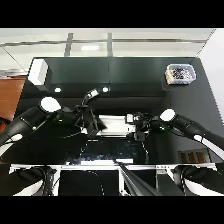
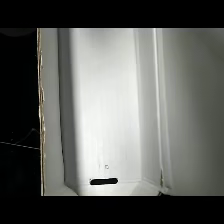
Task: Fold the box and place the chain.
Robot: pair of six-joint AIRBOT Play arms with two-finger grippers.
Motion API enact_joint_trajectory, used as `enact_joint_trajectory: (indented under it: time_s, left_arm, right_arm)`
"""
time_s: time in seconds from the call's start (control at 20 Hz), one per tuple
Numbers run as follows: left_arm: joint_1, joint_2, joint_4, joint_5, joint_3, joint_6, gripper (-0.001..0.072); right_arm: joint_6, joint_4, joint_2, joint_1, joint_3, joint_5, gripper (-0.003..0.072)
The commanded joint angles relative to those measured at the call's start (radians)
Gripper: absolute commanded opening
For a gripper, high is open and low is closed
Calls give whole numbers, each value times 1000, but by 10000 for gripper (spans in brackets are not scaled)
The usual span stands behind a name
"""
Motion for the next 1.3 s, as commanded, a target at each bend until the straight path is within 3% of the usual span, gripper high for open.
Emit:
enact_joint_trajectory:
  time_s: [0.0, 0.15, 0.25, 0.45, 0.75, 0.9, 1.05, 1.25]
  left_arm:
    - [-21, -8, -96, 312, -11, 43, 24]
    - [-19, -47, 37, 426, -11, -34, 23]
    - [-15, -102, 122, 397, -6, -94, 24]
    - [-15, -193, 126, 293, -6, -98, 24]
    - [-7, -205, 134, 231, 2, -96, 24]
    - [42, -151, 156, 236, 39, -94, 23]
    - [125, -28, 170, 201, 56, -94, 24]
    - [221, 145, 246, 40, 48, -94, 23]
  right_arm:
    - [0, 1, 0, -1, 0, -1, 168]
    - [0, 1, 0, -1, 0, -1, 169]
    - [0, 1, 0, -1, 0, -1, 168]
    - [0, 1, 0, -1, 0, -1, 169]
    - [0, 1, 0, -1, 0, -1, 169]
    - [0, 1, 0, -1, 0, -1, 168]
    - [0, 1, 0, -1, 0, -1, 169]
    - [0, 1, 0, -1, 0, -1, 169]
